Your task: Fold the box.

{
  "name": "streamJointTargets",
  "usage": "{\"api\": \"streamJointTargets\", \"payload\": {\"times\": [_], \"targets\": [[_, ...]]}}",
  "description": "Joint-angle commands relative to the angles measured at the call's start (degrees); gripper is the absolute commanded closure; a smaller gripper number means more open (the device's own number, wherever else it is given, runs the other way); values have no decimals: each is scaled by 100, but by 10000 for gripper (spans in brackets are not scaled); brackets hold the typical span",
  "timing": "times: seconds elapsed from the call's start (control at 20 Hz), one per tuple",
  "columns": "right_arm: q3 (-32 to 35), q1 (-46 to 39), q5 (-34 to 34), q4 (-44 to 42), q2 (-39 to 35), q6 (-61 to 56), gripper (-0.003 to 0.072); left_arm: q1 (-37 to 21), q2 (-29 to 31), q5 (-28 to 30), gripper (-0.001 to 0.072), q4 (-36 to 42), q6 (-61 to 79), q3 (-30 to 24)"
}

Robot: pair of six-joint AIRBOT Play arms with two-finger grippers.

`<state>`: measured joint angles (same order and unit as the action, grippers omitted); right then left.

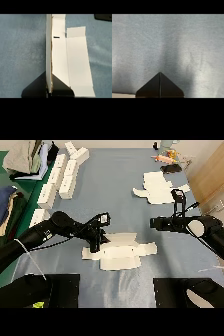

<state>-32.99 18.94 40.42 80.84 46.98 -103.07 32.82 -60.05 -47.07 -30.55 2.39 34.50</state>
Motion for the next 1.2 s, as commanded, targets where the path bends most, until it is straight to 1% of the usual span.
{"api": "streamJointTargets", "payload": {"times": [0.0,0.2,0.35,0.55,0.7,0.8,0.85,0.95,1.0,1.1,1.15], "targets": [[0,11,2,-11,-2,2,685,2,-2,-7,692,-11,-94,-92],[-2,11,24,-50,-4,4,685,2,-2,-52,692,-11,-96,-129],[-2,13,258,-271,-81,98,685,0,-2,-249,692,-11,-96,-136],[0,13,975,-809,-487,293,685,0,-2,-293,692,-15,-96,-142],[0,179,1847,-1475,-804,522,685,-4,2,-291,692,-17,-92,-140],[4,675,2393,-1672,-837,636,685,-2,4,-291,692,-9,-92,-140],[4,1073,2564,-1709,-835,769,685,-2,4,-289,692,-9,-92,-140],[4,1996,2509,-1661,-835,1292,686,-2,4,-289,692,-9,-92,-140],[4,2573,2459,-1438,-837,1617,685,-2,4,-289,692,-9,-92,-140],[24,3744,2490,-321,-837,1665,684,-2,4,-291,692,-9,-92,-140],[79,4288,2490,271,-835,1742,580,-2,4,-291,692,-9,-92,-140]]}}
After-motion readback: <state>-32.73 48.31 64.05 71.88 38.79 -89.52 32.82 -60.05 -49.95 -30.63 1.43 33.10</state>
